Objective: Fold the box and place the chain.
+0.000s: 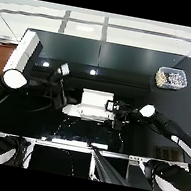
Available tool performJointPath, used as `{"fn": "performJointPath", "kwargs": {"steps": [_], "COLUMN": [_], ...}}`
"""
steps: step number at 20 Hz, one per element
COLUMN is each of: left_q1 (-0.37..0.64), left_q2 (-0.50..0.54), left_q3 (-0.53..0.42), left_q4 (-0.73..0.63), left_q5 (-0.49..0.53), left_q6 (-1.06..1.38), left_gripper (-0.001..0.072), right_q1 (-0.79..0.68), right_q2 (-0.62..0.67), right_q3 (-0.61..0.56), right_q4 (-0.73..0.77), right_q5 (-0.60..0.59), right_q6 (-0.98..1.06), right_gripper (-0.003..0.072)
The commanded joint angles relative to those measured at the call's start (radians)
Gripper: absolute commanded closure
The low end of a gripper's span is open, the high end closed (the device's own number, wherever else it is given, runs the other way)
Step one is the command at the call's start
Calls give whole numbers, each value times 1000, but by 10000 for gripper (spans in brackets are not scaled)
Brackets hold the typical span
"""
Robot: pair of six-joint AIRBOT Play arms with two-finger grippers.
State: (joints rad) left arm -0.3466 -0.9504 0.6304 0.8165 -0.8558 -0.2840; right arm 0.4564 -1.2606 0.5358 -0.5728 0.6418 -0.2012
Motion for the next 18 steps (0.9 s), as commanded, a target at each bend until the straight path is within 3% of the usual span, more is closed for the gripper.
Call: {"fn": "performJointPath", "kwargs": {"steps": [1, 7, 12, 13, 15, 16, 18], "left_q1": [-17, -57, -80, -90, -106, -114, -130], "left_q2": [-29, -201, -235, -235, -235, -235, -235], "left_q3": [-63, -27, -18, -18, -18, -18, -18], "left_q4": [18, 2, -63, -75, -77, -77, -76], "left_q5": [17, 17, 5, 6, 5, 5, 14], "left_q6": [330, 389, 389, 389, 389, 389, 387], "left_gripper": [-1, 20, 23, 57, 371, 452, 474], "right_q1": [1, 1, 1, 1, 1, 1, 1], "right_q2": [1, 1, 1, 1, 1, 1, 1], "right_q3": [1, 1, 1, 1, 1, 1, 1], "right_q4": [0, 0, 0, 0, 0, 0, 0], "right_q5": [0, 0, 0, 0, 0, 0, 0], "right_q6": [0, 0, 0, 0, 0, 0, 0], "right_gripper": [671, 671, 671, 671, 671, 671, 671]}}
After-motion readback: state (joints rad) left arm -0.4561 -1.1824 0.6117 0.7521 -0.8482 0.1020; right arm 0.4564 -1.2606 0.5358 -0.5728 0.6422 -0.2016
